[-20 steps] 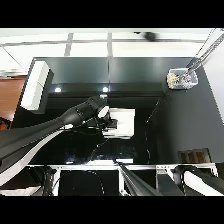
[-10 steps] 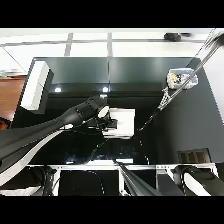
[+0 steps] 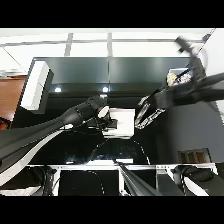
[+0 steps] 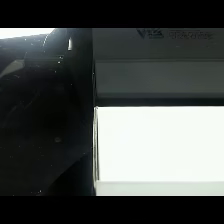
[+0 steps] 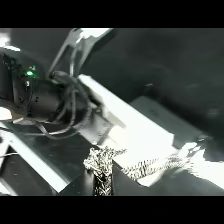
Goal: Fold the box and place the chain.
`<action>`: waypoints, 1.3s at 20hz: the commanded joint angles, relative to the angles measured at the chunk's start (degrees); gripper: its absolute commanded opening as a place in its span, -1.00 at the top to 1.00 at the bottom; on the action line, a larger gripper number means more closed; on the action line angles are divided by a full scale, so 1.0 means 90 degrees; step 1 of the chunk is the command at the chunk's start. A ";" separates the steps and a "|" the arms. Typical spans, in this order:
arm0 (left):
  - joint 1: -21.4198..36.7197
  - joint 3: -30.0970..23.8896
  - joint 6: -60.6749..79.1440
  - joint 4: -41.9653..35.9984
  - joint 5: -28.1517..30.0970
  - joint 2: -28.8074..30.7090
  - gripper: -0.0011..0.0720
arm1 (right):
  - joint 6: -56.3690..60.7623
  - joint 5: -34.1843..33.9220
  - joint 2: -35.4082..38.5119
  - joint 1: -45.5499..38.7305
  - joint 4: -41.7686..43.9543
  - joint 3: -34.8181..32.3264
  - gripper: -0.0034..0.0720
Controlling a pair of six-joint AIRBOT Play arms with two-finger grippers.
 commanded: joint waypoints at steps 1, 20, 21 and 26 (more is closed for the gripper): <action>0.0002 0.0005 0.0002 0.0002 0.0000 -0.0002 0.89 | -0.0068 -0.1141 0.0007 0.0505 0.0656 -0.1098 0.90; 0.0002 0.0005 0.0002 0.0000 0.0002 -0.0002 0.89 | 0.0452 -0.1744 0.0015 -0.0804 -0.4109 -0.2137 -0.11; 0.0002 0.0005 0.0002 0.0000 0.0002 -0.0002 0.89 | 0.0675 -0.2181 0.0010 -0.1107 -0.4265 -0.2344 -0.11; 0.0002 0.0005 0.0002 0.0000 0.0007 -0.0002 0.89 | 0.1438 -0.4629 -0.0869 -0.1552 -0.4274 -0.2917 -1.00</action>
